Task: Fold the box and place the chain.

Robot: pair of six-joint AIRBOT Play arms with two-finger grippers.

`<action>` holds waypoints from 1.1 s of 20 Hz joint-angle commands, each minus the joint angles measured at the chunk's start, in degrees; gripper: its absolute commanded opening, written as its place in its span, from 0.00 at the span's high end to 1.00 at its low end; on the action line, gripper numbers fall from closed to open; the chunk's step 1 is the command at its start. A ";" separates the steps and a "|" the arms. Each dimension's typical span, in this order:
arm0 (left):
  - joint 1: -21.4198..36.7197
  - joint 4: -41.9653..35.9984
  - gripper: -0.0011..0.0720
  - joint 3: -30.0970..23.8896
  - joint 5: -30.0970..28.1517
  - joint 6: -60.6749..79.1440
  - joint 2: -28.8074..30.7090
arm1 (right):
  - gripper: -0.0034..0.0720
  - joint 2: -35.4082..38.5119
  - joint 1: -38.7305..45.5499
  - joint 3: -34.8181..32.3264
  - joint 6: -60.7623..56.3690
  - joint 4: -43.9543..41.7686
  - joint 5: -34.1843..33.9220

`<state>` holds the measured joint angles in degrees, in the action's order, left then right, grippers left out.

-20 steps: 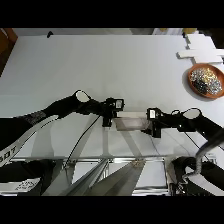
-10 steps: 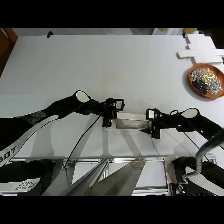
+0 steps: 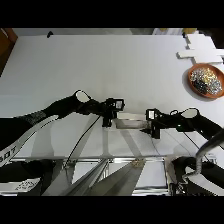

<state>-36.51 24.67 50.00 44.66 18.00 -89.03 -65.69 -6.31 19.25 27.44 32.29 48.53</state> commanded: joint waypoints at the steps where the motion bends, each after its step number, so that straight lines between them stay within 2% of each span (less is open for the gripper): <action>1: -0.02 0.00 0.97 -0.02 -0.02 0.00 0.00 | 0.53 -0.04 0.00 -0.02 0.07 0.20 -0.15; 22: -0.02 0.02 0.97 -0.02 1.20 0.00 0.00 | 0.53 -0.04 0.00 -0.02 0.04 0.24 0.09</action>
<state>-36.51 24.67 50.00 44.82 17.98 -89.03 -65.69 -6.31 19.25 27.51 32.53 48.58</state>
